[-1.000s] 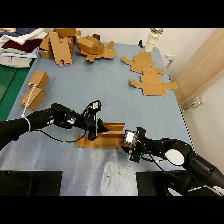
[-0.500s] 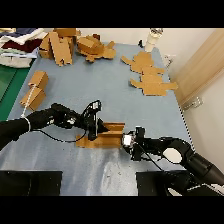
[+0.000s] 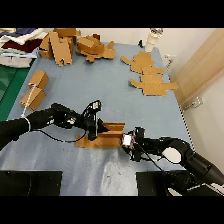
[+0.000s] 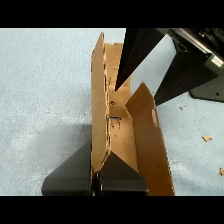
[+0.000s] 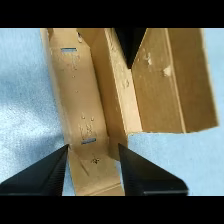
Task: Fold the box.
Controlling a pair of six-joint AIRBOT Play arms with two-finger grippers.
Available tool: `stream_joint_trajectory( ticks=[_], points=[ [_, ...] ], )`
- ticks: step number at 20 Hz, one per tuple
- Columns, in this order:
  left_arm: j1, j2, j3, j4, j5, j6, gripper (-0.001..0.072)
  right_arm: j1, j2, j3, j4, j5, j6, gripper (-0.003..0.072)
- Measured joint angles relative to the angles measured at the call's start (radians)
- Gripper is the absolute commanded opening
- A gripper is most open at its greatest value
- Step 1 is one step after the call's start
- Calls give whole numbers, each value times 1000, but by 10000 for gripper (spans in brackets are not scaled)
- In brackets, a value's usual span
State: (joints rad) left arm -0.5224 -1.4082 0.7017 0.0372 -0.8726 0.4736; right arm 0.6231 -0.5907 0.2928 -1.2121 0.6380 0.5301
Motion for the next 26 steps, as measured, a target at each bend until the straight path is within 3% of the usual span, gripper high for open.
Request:
stream_joint_trajectory(
  ticks=[18, 26],
  points=[
    [0, 0, 0, 0, 0, 0, 15, 0, -6, 0, 31, -72, 3, 562],
    [0, 0, 0, 0, 0, 0, 15, -46, -24, 9, 79, -42, 3, 562]
  ],
)
